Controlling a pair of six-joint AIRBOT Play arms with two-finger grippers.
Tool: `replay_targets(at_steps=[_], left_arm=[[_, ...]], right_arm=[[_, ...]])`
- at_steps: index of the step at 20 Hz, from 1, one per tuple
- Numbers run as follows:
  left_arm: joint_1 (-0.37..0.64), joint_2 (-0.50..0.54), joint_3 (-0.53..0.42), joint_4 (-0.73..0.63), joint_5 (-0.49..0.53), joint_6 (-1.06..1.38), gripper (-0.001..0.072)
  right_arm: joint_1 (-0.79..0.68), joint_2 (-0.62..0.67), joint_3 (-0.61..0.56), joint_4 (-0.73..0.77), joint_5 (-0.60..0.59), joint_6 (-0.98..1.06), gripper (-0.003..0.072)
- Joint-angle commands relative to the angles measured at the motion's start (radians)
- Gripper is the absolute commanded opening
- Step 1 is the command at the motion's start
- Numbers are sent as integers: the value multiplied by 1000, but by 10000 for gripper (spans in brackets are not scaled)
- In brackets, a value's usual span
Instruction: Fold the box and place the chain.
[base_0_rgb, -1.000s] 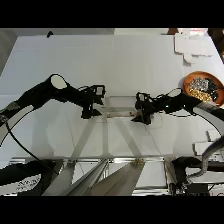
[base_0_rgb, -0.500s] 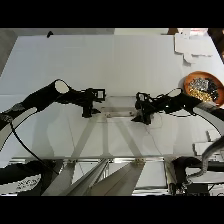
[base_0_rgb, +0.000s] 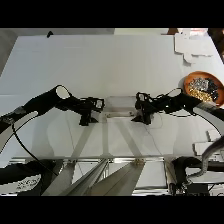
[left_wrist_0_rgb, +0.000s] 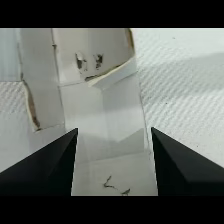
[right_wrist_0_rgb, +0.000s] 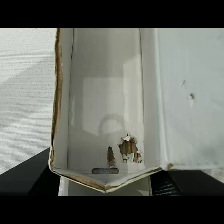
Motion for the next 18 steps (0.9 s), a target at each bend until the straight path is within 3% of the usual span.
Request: replay_targets(at_steps=[1,8,12,18], left_arm=[[-1,-1,-15,-30,37,47,514],[0,0,-16,-30,85,30,493],[0,0,-16,-164,81,33,493],[-1,0,-16,-161,2,35,468]], right_arm=[[1,-1,0,0,0,0,431],[1,-1,0,0,0,0,431],[1,-1,0,0,0,0,431],[1,-1,0,0,0,0,431]])
